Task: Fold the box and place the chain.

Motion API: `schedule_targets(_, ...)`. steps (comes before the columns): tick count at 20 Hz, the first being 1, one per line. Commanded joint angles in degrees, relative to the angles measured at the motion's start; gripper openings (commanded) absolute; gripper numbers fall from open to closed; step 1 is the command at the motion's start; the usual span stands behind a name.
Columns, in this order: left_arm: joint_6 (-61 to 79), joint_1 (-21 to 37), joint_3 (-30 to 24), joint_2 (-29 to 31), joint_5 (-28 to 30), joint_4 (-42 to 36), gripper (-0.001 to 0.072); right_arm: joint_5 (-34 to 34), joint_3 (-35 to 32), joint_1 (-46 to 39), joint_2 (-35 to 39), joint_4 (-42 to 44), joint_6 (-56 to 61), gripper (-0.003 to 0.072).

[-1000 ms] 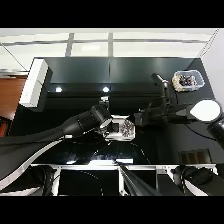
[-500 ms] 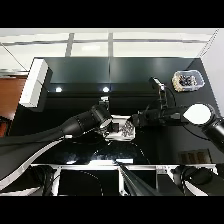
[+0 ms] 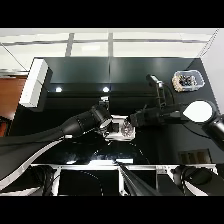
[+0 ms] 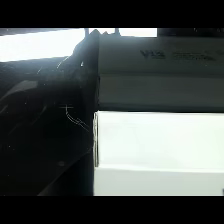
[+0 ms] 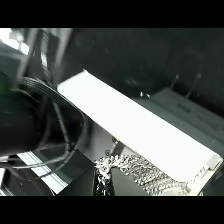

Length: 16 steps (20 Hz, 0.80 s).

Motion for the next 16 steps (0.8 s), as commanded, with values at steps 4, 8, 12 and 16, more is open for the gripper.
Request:
schedule_targets(4, 0.0, 0.0, 0.0, -0.04, 0.0, 0.02, 0.0026, -3.56, -1.01, 2.27, -6.58, -0.22, -0.22, 0.0014)
schedule_targets(8, 0.0, 0.0, 0.0, -0.04, 0.0, 0.02, 0.0026, -1.86, -0.44, 0.72, -6.97, -0.26, -1.27, 0.0375)
schedule_targets(12, 0.0, 0.0, 0.0, -0.04, -0.02, 0.02, 0.0026, 9.62, 0.92, -8.76, -2.38, -3.41, -5.51, 0.0373)
schedule_targets(16, 0.0, 0.0, 0.0, -0.04, -0.02, 0.02, 0.0026, 12.17, -2.62, -15.13, 4.98, -11.13, -7.67, 0.0374)
